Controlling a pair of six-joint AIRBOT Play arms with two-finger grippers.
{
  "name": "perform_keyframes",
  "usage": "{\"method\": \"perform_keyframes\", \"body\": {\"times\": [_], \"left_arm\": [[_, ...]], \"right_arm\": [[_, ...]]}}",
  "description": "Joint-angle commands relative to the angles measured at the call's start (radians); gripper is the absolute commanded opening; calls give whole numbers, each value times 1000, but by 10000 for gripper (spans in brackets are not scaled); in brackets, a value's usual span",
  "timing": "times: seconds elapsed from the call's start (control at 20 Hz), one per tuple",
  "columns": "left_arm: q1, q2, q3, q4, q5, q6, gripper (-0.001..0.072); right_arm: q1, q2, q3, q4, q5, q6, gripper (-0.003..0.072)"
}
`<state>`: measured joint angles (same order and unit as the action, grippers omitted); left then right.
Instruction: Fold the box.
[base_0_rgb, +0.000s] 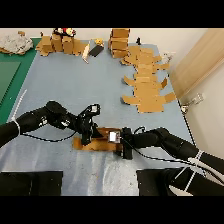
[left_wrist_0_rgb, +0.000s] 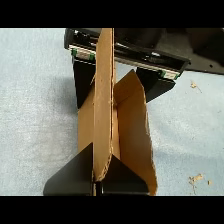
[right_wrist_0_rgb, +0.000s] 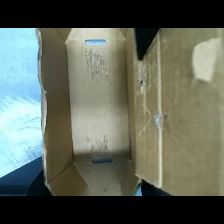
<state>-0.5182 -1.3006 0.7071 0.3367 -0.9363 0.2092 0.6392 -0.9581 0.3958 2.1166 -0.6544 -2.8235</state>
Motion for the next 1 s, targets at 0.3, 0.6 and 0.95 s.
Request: {"method": "perform_keyframes", "body": {"times": [0.3, 0.6, 0.95], "left_arm": [[0, 0, 1, 0, 2, 0, 11], [0, 0, 1, 0, 1, 0, 11], [0, 0, 1, 0, 2, 0, 11]], "right_arm": [[4, 0, 0, 29, -48, 7, 705], [5, 0, 0, 38, -32, 6, 705], [4, 0, 0, 39, -6, 6, 511]]}}
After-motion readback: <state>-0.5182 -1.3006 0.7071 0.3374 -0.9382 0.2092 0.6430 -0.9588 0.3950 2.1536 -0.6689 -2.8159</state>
